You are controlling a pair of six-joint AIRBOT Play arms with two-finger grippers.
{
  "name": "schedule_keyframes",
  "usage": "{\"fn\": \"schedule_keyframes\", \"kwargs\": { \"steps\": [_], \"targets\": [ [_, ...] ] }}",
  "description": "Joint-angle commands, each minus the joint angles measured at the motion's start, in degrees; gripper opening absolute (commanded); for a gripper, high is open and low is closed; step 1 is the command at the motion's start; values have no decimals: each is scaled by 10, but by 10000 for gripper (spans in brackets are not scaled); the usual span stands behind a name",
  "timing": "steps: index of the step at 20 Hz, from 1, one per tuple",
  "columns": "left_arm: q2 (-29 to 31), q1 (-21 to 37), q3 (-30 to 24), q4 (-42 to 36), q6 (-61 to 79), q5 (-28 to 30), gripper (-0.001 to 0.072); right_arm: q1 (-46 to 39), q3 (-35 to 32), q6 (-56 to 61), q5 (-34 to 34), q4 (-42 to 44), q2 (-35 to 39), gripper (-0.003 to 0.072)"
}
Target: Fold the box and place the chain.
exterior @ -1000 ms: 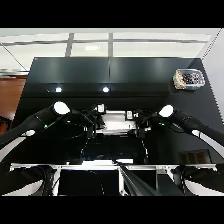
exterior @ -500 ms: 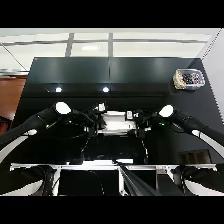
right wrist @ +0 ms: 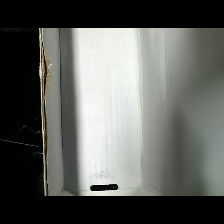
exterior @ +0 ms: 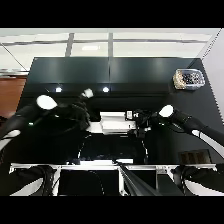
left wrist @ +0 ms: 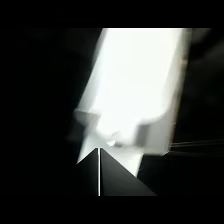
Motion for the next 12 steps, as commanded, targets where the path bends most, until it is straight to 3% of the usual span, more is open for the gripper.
{"fn": "schedule_keyframes", "kwargs": {
  "steps": [1,4,7,10,12],
  "targets": [
    [68,109,2,113,-258,-52,25,0,0,0,1,-1,0,127],
    [59,234,-20,163,-571,-128,26,0,0,0,1,-1,0,127],
    [24,296,-90,57,-553,-177,27,0,0,0,1,-1,0,127],
    [-24,279,-132,-38,-487,-169,26,0,0,0,1,-1,0,127],
    [-49,237,-132,-58,-483,-135,25,0,0,0,1,-1,0,127]
  ]
}}
